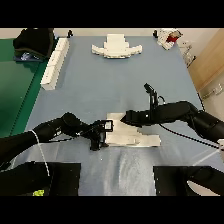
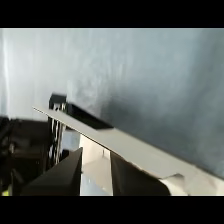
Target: Fold the box.
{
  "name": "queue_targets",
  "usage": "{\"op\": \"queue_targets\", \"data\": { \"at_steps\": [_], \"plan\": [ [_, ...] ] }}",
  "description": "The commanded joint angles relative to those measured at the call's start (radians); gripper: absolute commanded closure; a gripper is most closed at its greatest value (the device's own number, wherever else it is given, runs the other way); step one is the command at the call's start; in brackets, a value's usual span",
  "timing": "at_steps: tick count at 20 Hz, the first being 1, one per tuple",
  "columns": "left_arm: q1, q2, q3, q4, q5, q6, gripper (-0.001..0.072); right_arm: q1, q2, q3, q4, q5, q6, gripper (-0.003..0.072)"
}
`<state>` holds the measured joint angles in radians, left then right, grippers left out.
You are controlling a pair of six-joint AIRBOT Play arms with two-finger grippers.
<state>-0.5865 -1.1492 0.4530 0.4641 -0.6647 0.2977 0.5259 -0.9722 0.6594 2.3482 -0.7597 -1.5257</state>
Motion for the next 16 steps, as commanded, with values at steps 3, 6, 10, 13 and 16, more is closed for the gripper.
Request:
{"op": "queue_targets", "data": {
  "at_steps": [3,6,10,13,16],
  "plan": [
    [0.000,0.001,0.000,0.000,0.001,0.000,0.0210,-0.046,-0.102,0.019,-0.045,0.033,0.007,0.0420],
    [0.000,0.001,0.000,0.000,0.001,0.000,0.0210,-0.045,-0.194,0.019,-0.044,0.015,-0.002,0.0420],
    [0.000,0.001,0.000,0.000,0.001,0.000,0.0210,-0.045,-0.262,0.019,-0.044,-0.003,-0.031,0.0420],
    [0.000,0.001,0.000,0.000,0.001,0.000,0.0210,-0.045,-0.261,0.021,-0.045,-0.002,-0.039,0.0421],
    [0.000,0.001,0.000,0.000,0.001,0.000,0.0210,-0.046,-0.257,0.021,-0.045,-0.002,-0.048,0.0420]
  ]
}}
